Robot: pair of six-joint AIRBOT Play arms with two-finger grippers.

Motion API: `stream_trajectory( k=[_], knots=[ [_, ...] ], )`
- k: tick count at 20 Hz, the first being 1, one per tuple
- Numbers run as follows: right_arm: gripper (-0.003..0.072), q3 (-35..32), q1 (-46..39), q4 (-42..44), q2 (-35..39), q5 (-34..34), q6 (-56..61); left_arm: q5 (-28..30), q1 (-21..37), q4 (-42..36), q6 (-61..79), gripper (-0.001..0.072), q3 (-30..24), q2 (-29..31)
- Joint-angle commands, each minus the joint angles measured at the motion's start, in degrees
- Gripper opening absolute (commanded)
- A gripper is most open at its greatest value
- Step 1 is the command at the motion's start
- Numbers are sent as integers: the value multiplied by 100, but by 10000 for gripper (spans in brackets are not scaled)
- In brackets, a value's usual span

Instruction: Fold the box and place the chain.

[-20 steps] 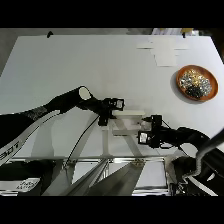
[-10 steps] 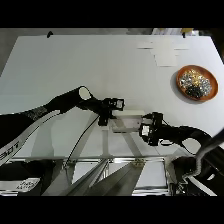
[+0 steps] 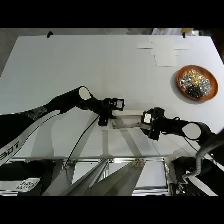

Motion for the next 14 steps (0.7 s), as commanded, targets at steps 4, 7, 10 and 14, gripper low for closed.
stream_trajectory(
  k=[4, 7, 10, 14],
  knots=[
    [684, 295, -542, 1102, -776, 540, -1672, 7, -2, 2, 4, 9, 0, 4],
    [684, 297, -702, 1685, -957, 800, -2374, 4, -2, 2, 4, 9, 0, 4],
    [684, 321, -1019, 2006, -1255, 942, -2732, 4, -2, 2, 4, 9, 0, 4],
    [684, 461, -1283, 2164, -1843, 1434, -3097, 7, -2, 2, 4, 9, 0, 4]
  ],
)
